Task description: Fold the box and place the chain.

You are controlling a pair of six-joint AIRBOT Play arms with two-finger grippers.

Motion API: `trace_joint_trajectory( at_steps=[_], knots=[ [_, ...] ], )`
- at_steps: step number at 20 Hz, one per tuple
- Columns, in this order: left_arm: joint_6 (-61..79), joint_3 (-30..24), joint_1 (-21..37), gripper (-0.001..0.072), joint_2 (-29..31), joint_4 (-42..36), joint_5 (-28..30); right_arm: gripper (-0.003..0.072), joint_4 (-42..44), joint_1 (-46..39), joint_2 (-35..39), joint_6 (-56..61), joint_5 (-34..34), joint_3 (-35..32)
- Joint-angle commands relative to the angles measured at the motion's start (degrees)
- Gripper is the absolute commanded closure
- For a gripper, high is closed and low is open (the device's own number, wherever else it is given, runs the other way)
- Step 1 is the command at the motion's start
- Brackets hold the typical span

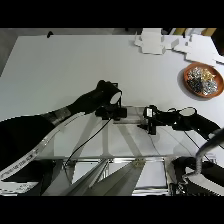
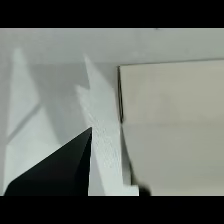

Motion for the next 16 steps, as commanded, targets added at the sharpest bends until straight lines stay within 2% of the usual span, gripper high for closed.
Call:
trace_joint_trajectory(
  at_steps=[1, 3, 5, 8, 9, 10, 13, 16],
  knots=[
    [10.9, 0.1, 2.1, 0.0409, 4.7, -2.1, -0.4, 0.0274, 0.0, 0.0, 0.0, 0.0, 0.0, 0.0],
    [17.4, 0.1, 3.9, 0.0407, 7.9, -3.8, -1.8, 0.0274, 0.0, 0.0, 0.0, 0.0, 0.0, 0.0],
    [25.8, 0.0, 5.3, 0.0296, 11.4, -4.8, -5.5, 0.0274, 0.0, 0.0, 0.0, 0.0, 0.0, 0.0],
    [34.0, -0.7, 8.0, 0.0233, 17.1, -5.7, -12.3, 0.0274, 0.0, 0.0, 0.0, 0.0, 0.0, 0.0],
    [38.5, -2.1, 9.6, 0.0163, 19.4, -6.0, -12.8, 0.0274, 0.0, 0.0, 0.0, 0.0, 0.0, 0.0],
    [43.9, -4.1, 11.2, 0.0135, 21.5, -6.6, -12.4, 0.0274, 0.0, 0.0, 0.0, 0.0, 0.0, 0.0],
    [75.2, -16.1, 17.5, 0.0135, 27.7, -13.6, -3.4, 0.0274, 0.0, 0.0, 0.0, 0.0, 0.0, 0.0],
    [115.4, -30.4, 22.5, 0.0138, 28.8, -25.0, 13.2, 0.0274, 0.0, 0.0, 0.0, 0.0, 0.0, 0.0]
  ],
)
